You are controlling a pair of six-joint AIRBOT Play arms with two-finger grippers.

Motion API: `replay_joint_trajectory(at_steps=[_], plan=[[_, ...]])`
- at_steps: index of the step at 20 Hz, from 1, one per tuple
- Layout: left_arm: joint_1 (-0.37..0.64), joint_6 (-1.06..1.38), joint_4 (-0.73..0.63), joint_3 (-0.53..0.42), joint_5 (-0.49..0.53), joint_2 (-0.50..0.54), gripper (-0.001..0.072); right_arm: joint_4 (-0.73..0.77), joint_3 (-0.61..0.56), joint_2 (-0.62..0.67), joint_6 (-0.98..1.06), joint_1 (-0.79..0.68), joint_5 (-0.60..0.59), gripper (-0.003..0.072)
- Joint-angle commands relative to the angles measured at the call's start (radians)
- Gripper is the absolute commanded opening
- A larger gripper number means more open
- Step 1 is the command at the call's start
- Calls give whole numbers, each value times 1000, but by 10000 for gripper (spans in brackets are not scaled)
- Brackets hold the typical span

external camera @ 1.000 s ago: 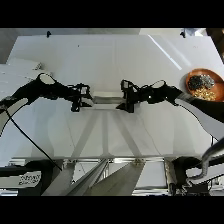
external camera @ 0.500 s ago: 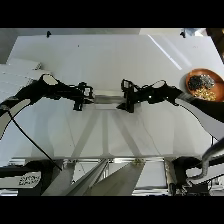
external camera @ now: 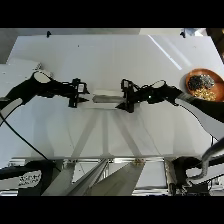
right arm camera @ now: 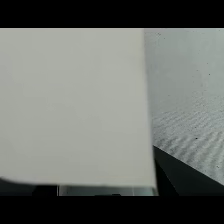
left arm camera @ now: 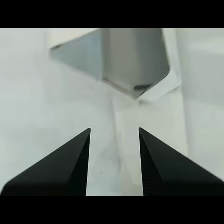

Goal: Fold the box and place the chain.

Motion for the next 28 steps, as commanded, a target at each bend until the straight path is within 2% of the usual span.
replay_joint_trajectory(at_steps=[1,4,5,6,7,9,11,12,14,16,18,19,25,27,28], plan=[[50,-3,5,0,-36,51,345,-3,0,0,0,0,0,414],[53,-3,0,0,-135,72,337,-3,1,0,0,0,0,414],[46,-4,-3,0,-175,72,302,-2,1,0,0,0,0,414],[34,-13,-3,0,-187,71,222,-2,0,0,0,0,0,414],[23,-21,-3,0,-179,71,190,-2,1,0,0,0,0,414],[-6,-91,3,0,-108,68,69,-3,1,0,0,0,0,414],[-34,-169,51,0,-41,64,61,-2,1,0,0,0,0,414],[-46,-199,91,0,-19,60,11,-2,1,0,0,0,0,414],[-65,-263,161,0,-3,48,10,-2,1,0,0,0,0,414],[-63,-289,165,1,-23,30,33,-2,1,0,0,0,0,414],[-64,-306,164,5,-22,5,257,-2,1,0,0,0,0,414],[-70,-306,158,10,-21,-6,272,-2,1,0,0,0,0,414],[-126,-277,157,17,0,-34,267,-2,1,0,0,0,0,414],[-137,-245,152,17,6,-42,189,-2,1,0,0,0,0,414],[-141,-228,140,17,9,-45,190,-2,1,0,0,0,0,414]])
